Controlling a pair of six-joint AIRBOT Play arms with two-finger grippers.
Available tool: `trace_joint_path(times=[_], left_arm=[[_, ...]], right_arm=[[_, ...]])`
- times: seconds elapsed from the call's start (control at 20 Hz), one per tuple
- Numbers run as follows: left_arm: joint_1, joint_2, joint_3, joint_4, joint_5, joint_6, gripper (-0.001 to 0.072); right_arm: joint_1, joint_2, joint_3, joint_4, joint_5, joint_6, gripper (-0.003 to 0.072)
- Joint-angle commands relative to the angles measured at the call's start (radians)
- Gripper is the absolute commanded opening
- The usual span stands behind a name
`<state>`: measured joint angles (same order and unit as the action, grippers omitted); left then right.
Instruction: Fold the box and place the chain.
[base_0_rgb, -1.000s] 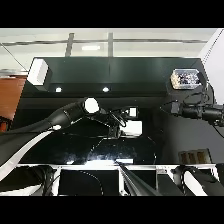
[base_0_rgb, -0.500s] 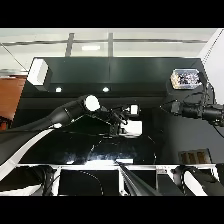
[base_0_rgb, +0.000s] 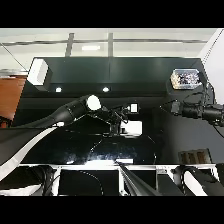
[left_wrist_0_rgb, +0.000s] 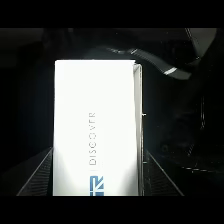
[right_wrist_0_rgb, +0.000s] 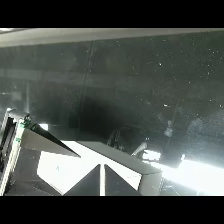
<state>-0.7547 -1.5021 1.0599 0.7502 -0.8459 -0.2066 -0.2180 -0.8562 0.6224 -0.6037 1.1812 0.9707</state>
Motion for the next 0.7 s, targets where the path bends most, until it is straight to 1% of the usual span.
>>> trace_joint_path(times=[0.0,0.3,0.65], left_arm=[[0.0,-0.004,0.001,0.0,-0.003,-0.007,0.0697],[0.0,-0.022,0.0,0.001,0.0,-0.007,0.0697],[-0.004,-0.081,0.001,0.008,0.001,-0.007,0.0697]], right_arm=[[0.0,0.001,0.0,0.0,0.0,0.0,0.0044],[0.0,0.001,0.0,0.0,0.0,0.0,0.0044],[0.0,0.0,0.0,0.0,-0.006,0.0,0.0044]])
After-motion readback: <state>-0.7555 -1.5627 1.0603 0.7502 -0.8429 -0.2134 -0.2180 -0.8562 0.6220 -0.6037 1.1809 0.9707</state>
